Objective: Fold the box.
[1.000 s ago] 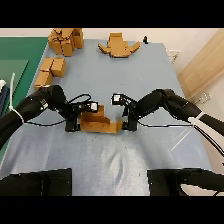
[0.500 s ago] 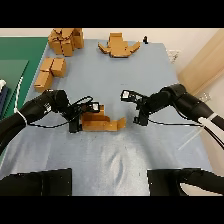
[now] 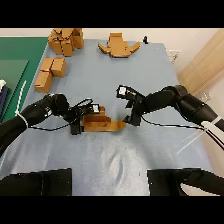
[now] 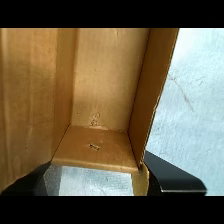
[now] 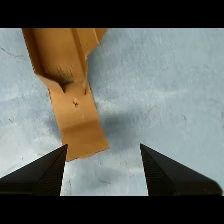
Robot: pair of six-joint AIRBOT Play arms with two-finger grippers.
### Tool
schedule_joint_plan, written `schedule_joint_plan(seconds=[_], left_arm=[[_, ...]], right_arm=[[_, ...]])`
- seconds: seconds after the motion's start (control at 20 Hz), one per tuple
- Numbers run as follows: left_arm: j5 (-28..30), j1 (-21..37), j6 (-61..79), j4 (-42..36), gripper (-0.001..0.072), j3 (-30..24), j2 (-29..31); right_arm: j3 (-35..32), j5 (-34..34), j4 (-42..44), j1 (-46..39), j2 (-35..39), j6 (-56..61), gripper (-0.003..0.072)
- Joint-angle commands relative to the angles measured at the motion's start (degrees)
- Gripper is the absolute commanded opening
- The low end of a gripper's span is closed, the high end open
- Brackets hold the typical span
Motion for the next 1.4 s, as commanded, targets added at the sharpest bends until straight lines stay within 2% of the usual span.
schedule_joint_plan(seconds=[0.0, 0.3, 0.8, 1.35], left_arm=[[1.36, 0.0, 1.57, -1.64, 0.0036, -0.87, -0.04], [1.31, -0.02, 1.57, -1.73, 0.0036, -0.87, -0.02], [1.33, -0.02, 1.62, -2.73, 0.0037, -0.87, -0.02], [0.76, 0.02, 1.6, -4.04, 0.0038, -0.87, -0.02]], right_arm=[[0.04, 1.27, 4.26, 1.33, -3.08, -0.92, 0.0711], [0.04, 6.47, 6.49, 6.14, -7.58, -11.78, 0.072], [0.07, 8.85, 10.19, 8.37, -12.11, -13.81, 0.072], [0.04, 10.67, 10.88, 9.03, -12.83, -13.64, 0.0708]])
